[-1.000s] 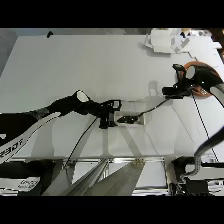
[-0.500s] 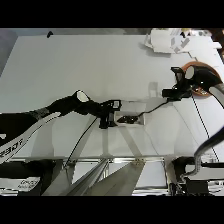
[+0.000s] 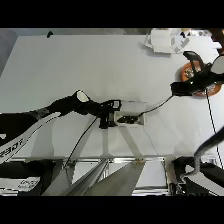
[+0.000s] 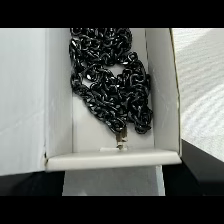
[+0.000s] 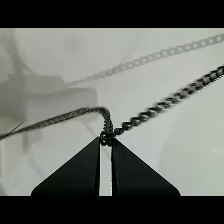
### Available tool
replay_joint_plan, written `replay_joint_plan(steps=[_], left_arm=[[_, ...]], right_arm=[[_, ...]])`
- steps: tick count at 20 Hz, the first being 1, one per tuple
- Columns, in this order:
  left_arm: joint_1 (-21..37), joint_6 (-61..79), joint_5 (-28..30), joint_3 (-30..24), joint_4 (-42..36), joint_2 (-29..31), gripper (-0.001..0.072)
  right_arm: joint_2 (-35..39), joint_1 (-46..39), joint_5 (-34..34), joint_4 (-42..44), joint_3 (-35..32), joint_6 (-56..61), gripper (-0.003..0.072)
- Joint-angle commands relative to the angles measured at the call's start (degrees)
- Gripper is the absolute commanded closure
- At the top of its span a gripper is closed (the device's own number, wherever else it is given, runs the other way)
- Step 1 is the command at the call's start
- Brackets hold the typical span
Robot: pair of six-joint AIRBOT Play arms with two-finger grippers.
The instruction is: Fold the box and place the chain.
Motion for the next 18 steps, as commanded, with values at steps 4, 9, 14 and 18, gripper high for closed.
replay_joint_plan(steps=[4,9,14,18], left_arm=[[-0.04,0.02,0.02,0.04,0.02,0.00,0.0498],[-0.04,0.02,0.02,0.04,0.02,0.00,0.0498],[-0.04,0.02,0.02,0.04,0.02,0.00,0.0498],[-0.04,0.02,0.02,0.04,0.02,0.00,0.0498]], right_arm=[[12.22,11.72,6.84,12.28,0.04,-1.86,0.0666],[15.17,22.91,3.13,13.55,0.04,0.74,0.0666],[15.19,31.71,-6.19,13.44,0.02,3.19,0.0666],[14.14,33.11,-11.91,7.26,-2.05,6.51,0.0667]])
